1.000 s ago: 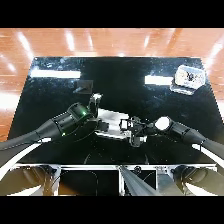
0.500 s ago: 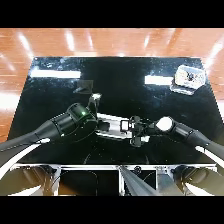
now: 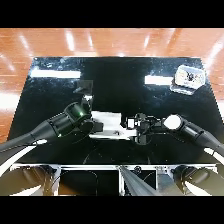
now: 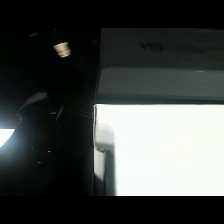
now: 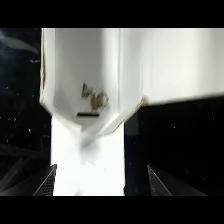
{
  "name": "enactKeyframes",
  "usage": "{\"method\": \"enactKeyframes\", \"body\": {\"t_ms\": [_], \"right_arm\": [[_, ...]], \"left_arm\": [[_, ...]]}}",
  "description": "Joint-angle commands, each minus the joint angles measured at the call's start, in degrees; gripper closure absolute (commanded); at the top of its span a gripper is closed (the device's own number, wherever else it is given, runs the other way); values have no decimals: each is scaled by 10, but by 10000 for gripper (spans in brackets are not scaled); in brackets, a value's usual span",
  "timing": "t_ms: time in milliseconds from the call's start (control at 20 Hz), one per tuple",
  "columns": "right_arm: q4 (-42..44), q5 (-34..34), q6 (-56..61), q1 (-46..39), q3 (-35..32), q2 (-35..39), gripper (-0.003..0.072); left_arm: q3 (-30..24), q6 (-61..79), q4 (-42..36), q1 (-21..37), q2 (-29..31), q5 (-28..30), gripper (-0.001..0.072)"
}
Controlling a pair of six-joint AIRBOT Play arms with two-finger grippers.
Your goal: Fold the box and place the chain.
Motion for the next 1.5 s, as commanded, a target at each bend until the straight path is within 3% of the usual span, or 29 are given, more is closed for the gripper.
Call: {"method": "enactKeyframes", "body": {"t_ms": [0, 250, 900, 1000, 1400, 1450], "right_arm": [[2, 7, 2, -10, 0, 4, -11], [54, -46, -51, -8, 0, 3, -11], [96, -47, -90, -8, 0, -23, -9], [97, -47, -94, -8, 0, -23, 95], [146, -51, -127, 11, 0, -28, 96], [147, -53, -127, 17, 0, -28, 127]], "left_arm": [[-6, -16, -5, 14, 2, -10, 690], [-11, -16, -9, 15, -9, -46, 689], [-21, 16, -22, 16, -14, -75, 689], [-21, 18, -22, 16, -14, -75, 689], [-21, 23, -22, 16, -14, -75, 689], [-21, 23, -22, 16, -14, -75, 689]]}}
